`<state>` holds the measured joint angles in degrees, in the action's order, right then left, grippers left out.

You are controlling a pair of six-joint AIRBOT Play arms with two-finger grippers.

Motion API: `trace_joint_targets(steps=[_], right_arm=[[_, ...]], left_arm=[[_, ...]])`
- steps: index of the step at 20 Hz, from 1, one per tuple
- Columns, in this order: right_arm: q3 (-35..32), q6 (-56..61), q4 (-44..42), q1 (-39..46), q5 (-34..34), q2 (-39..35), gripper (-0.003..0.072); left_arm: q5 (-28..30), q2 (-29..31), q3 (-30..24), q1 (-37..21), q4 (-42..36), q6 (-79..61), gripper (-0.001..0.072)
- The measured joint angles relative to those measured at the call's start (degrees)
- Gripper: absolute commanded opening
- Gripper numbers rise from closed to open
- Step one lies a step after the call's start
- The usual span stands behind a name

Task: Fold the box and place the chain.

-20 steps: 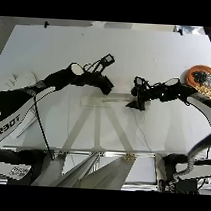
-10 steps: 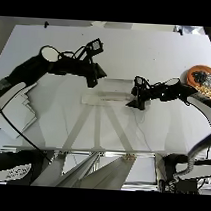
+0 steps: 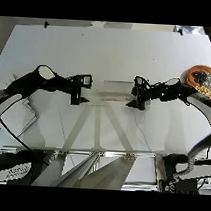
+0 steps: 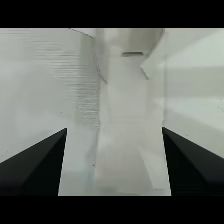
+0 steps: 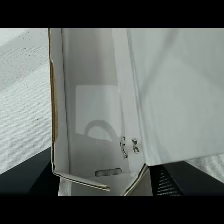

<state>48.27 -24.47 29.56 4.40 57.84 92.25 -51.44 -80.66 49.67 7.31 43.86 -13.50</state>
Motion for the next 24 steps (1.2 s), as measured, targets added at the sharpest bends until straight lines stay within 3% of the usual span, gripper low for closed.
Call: trace_joint_targets(steps=[10,11,13,18,19,21,24], right_arm=[[0.0,-0.02,0.02,0.0,0.02,0.0,0.0398],[0.0,-0.02,0.0,0.0,0.02,0.0,0.0398],[0.0,-0.04,0.02,0.0,0.0,0.0,0.0398],[0.0,-0.04,0.02,0.0,0.02,0.0,0.0398],[0.0,-0.04,0.02,0.0,0.02,0.0,0.0398],[0.0,-0.04,0.02,0.0,0.02,0.0,0.0398],[0.0,-0.02,0.0,0.0,0.04,0.0,0.0398]], left_arm=[[5.33,-3.06,-2.91,3.65,-11.58,-15.02,0.0638],[5.44,-3.43,-2.95,3.98,-12.2,-15.41,0.0615],[5.73,-4.22,-2.99,4.46,-13.44,-15.98,0.046],[6.12,-5.11,-3.02,4.85,-14.73,-17.44,0.0443],[6.19,-5.2,-3.02,4.87,-14.8,-17.92,0.0425],[6.64,-5.29,-3.02,4.9,-15.52,-19.17,0.0281],[7.32,-5.31,-3.02,4.92,-17.99,-21.88,0.0283]])
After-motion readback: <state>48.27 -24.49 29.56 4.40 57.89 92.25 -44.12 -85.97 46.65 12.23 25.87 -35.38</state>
